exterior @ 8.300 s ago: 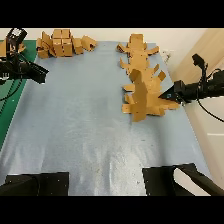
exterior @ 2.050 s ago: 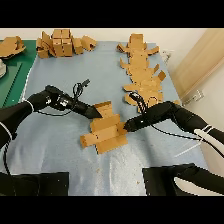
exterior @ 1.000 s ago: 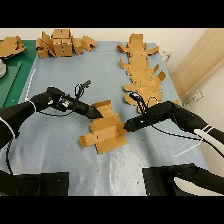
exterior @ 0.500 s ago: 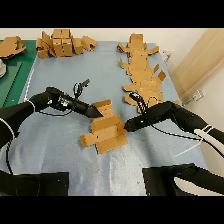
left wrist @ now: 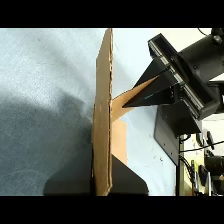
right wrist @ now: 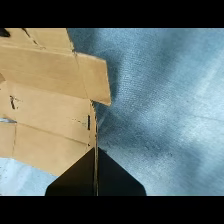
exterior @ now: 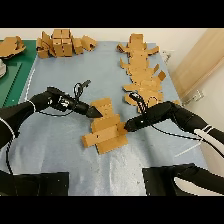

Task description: Fold the box.

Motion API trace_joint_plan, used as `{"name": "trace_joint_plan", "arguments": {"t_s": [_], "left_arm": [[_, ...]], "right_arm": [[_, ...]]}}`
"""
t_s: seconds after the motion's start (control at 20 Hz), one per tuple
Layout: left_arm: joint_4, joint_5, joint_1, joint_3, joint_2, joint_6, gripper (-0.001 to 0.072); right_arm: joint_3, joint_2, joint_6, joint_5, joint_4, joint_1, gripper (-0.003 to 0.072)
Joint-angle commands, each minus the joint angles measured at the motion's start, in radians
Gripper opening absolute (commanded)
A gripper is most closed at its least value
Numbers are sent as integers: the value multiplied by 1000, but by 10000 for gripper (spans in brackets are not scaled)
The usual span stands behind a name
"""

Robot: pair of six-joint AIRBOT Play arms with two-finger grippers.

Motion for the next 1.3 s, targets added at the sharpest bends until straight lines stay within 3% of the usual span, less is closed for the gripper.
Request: {"name": "trace_joint_plan", "arguments": {"t_s": [0.0,0.05,0.1,0.4,0.6,0.8,0.85,0.95,1.0,1.1,1.25], "left_arm": [[12,8,-1,1,-1,24,13],[18,8,0,3,-1,48,13],[24,6,0,14,0,57,13],[26,-38,-7,94,62,167,12],[77,-25,-80,79,155,281,11],[80,27,-156,-11,283,399,11],[80,55,-166,-50,324,433,11],[51,148,-182,-139,388,546,11],[33,201,-189,-182,401,607,12],[2,288,-201,-243,389,685,12],[-13,359,-199,-254,345,704,13]], "right_arm": [[0,1,12,1,0,-2,68],[1,1,48,2,-11,-5,227],[3,1,97,0,-35,-13,307],[69,34,500,-37,-293,-174,307],[106,84,536,-44,-290,-277,299],[109,97,536,-62,-270,-293,297],[109,97,536,-62,-266,-293,253],[109,97,536,-61,-265,-293,58],[109,97,536,-60,-264,-293,10],[109,97,536,-58,-253,-293,3],[109,97,529,-43,-224,-293,3]]}}
